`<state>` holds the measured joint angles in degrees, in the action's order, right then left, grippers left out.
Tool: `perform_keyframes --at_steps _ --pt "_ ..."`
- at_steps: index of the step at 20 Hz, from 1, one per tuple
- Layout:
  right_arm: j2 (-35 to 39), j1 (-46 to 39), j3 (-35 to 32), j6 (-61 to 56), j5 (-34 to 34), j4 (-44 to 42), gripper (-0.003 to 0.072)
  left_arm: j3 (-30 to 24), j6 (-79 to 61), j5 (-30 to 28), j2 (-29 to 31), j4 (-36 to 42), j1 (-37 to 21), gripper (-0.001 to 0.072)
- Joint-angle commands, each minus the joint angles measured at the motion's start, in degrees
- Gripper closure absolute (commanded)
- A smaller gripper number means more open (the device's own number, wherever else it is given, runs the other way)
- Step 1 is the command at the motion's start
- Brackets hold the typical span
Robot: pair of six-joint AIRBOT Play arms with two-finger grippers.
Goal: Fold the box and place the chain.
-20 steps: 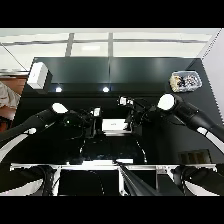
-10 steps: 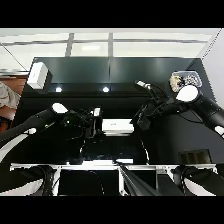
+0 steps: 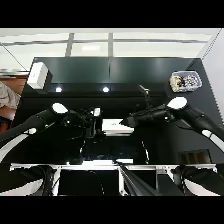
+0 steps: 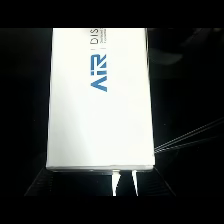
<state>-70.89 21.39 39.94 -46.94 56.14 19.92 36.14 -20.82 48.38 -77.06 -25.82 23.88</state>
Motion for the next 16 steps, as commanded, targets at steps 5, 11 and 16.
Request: perform_keyframes --at_steps 5,11,16 --pt "-3.0 2.3 -0.3 -10.4 -7.2 10.4 0.0669 0.0 0.0 -0.1 0.0 0.0 0.0 0.0264" --pt "-2.9 2.3 0.2 -9.4 -5.7 10.3 0.0669 0.0 0.0 -0.1 0.0 0.0 0.0 0.0264" --pt "0.7 -2.3 9.1 -4.4 12.3 11.2 0.0669 0.0 2.1 0.4 0.0 0.0 -0.3 0.0264"
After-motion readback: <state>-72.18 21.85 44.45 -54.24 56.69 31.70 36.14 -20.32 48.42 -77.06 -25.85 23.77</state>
